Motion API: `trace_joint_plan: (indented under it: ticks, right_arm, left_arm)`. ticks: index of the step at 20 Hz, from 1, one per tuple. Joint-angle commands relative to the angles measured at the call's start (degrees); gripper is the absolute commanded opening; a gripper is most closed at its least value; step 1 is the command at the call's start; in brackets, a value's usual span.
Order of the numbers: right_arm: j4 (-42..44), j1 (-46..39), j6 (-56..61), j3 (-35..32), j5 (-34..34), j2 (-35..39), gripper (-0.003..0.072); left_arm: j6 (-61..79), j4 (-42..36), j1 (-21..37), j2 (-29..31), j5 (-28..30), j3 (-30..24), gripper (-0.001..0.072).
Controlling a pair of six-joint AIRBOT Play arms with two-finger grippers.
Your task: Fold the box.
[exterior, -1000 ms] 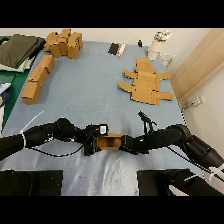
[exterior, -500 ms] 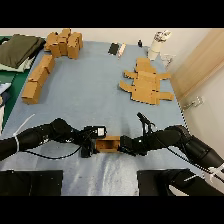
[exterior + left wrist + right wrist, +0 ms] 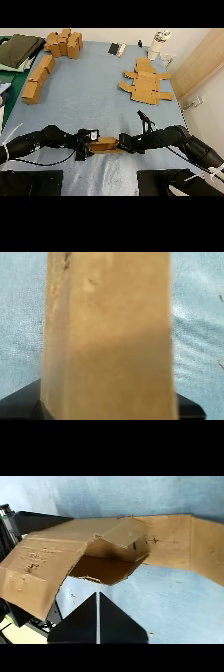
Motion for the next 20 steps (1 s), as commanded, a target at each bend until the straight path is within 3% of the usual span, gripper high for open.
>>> trace_joint_plan:
  ticks: [1, 3, 8, 13, 20]
  right_arm:
    - [3.43, 0.04, -5.57, 0.04, 3.8, 0.04, 0.0002]
    - [7.63, 0.81, -11.89, 0.26, 8.96, -0.13, 0.0002]
    - [7.3, 2.51, -16.65, 1.79, 20.31, -5.49, 0.0002]
    - [7.19, 2.86, -20.83, 2.73, 25.4, -15.3, 0.0002]
    - [6.93, 2.86, -25.05, 4.57, 25.92, -23.5, 0.0002]
  left_arm:
    - [0.07, 0.04, 0.07, 0.11, 0.81, -0.42, 0.0532]
    - [0.07, -0.09, 0.02, -0.24, 0.79, -0.44, 0.0532]
    - [0.07, -0.09, 0.0, -0.28, 0.76, -0.44, 0.0532]
    - [0.07, -0.07, 0.02, -0.28, 0.79, -0.44, 0.0531]
    - [0.07, -0.07, 0.02, -0.28, 0.81, -0.44, 0.0532]
